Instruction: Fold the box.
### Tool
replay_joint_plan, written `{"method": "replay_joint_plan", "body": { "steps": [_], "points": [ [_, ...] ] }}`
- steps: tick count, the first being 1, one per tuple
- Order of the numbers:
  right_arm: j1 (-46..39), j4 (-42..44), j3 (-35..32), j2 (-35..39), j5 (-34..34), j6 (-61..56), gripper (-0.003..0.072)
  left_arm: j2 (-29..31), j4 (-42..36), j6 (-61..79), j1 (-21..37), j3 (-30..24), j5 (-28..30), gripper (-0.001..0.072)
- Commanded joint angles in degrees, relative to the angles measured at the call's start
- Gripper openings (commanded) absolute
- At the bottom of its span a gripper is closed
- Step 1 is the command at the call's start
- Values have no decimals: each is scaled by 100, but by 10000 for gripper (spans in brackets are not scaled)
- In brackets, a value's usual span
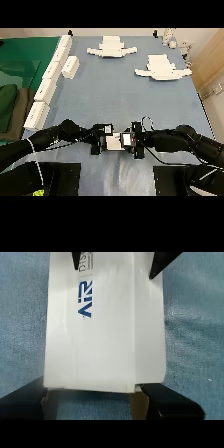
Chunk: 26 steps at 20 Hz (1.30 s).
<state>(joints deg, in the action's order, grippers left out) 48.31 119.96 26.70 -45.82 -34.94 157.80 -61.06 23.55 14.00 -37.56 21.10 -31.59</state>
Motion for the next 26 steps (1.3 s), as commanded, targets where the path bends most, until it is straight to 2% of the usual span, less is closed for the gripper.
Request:
{"method": "replay_joint_plan", "body": {
  "steps": [1,5,8,26],
  "points": [
    [184,-125,-103,264,271,-103,458,0,2,9,4,2,-2,459],
    [501,-286,-579,450,990,-337,456,0,2,9,4,4,-4,459],
    [640,-557,-590,446,1215,-393,443,0,0,9,4,2,-2,459],
    [636,-737,-660,448,1368,-389,444,0,2,9,4,2,-2,459]
  ]
}}
